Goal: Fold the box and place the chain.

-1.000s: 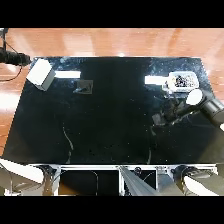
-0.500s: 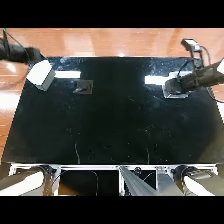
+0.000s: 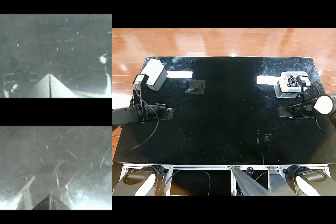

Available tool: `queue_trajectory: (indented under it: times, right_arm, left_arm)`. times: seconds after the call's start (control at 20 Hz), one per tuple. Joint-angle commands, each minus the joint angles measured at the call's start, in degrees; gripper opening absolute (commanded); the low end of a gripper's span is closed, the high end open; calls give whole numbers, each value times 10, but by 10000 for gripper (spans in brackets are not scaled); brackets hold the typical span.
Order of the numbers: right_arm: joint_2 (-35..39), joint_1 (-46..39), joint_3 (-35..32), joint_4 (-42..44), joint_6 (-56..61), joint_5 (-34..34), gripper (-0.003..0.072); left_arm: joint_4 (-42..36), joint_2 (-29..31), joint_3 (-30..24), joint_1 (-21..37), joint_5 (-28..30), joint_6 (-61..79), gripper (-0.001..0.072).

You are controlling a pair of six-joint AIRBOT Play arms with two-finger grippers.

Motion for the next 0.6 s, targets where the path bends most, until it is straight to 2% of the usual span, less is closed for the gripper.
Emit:
queue_trajectory:
  times: [0.0, 0.25, 0.55]
  right_arm:
    - [3, 0, -16, -12, 9, -3, 48]
    - [3, 0, -15, -12, 9, -3, 48]
    - [3, 0, -16, -12, 9, -3, 48]
  left_arm:
    - [28, 15, -12, -4, -10, -6, 16]
    - [80, -29, 61, -4, 23, -26, 16]
    - [74, -37, 68, -4, 16, -26, 17]
